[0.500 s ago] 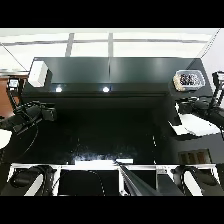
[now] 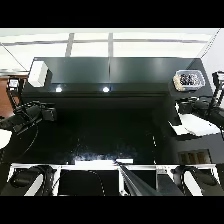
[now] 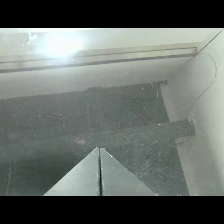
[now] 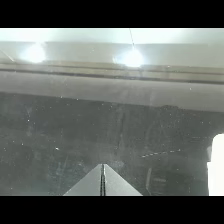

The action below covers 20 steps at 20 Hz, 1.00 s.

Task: Fold the box and place the chain.

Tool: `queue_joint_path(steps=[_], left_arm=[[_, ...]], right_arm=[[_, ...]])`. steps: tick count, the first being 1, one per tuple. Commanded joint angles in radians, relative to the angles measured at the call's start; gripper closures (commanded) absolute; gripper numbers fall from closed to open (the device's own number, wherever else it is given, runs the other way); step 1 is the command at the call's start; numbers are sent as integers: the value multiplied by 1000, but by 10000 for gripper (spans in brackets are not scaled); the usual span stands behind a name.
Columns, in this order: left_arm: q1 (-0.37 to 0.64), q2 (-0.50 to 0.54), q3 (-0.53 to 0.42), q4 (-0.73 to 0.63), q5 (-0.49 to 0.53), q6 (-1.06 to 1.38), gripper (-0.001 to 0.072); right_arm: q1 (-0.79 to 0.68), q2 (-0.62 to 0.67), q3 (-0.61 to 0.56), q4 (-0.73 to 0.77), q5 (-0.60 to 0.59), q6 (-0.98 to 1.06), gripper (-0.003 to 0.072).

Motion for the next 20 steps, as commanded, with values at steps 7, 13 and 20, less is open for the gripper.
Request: queue_joint_path(steps=[7,13,20], left_arm=[[-1,1,0,0,34,0,678],[-1,-71,-1,-1,246,0,678],[-6,-298,28,-124,494,-1,13]], right_arm=[[-1,0,0,3,-10,0,663],[-1,0,0,119,-164,1,663],[-26,-45,3,137,-513,0,99]])
